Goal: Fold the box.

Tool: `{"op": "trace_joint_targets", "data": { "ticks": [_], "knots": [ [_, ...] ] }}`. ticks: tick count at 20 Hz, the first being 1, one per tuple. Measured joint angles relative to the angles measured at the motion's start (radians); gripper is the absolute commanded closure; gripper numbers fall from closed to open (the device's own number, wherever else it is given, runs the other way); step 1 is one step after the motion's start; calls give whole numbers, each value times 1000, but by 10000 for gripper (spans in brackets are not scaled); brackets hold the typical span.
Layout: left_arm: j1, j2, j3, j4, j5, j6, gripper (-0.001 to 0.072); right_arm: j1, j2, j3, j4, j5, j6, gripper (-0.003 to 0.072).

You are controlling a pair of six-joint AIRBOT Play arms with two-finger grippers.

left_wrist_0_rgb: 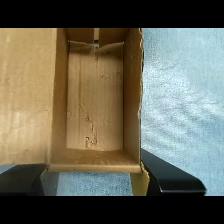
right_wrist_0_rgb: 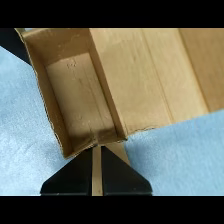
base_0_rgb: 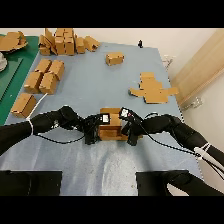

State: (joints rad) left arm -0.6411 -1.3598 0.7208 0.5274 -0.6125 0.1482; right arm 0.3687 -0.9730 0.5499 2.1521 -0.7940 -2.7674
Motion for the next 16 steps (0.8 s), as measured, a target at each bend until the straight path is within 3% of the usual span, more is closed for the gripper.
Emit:
{"op": "trace_joint_targets", "data": {
  "ticks": [5,7,10,11,12,16],
  "knots": [
    [0,0,0,0,0,0,273,2,-15,0,49,5,-35,579],
    [0,0,0,0,0,0,273,10,-27,0,59,8,-46,446],
    [0,0,0,0,0,1,273,36,-41,0,63,27,-55,432],
    [0,0,0,0,0,1,273,43,-45,0,64,31,-58,284],
    [0,0,0,2,-2,2,273,49,-49,0,64,36,-61,190],
    [0,0,0,2,-2,1,273,60,-59,0,56,47,-61,190]
  ]
}}
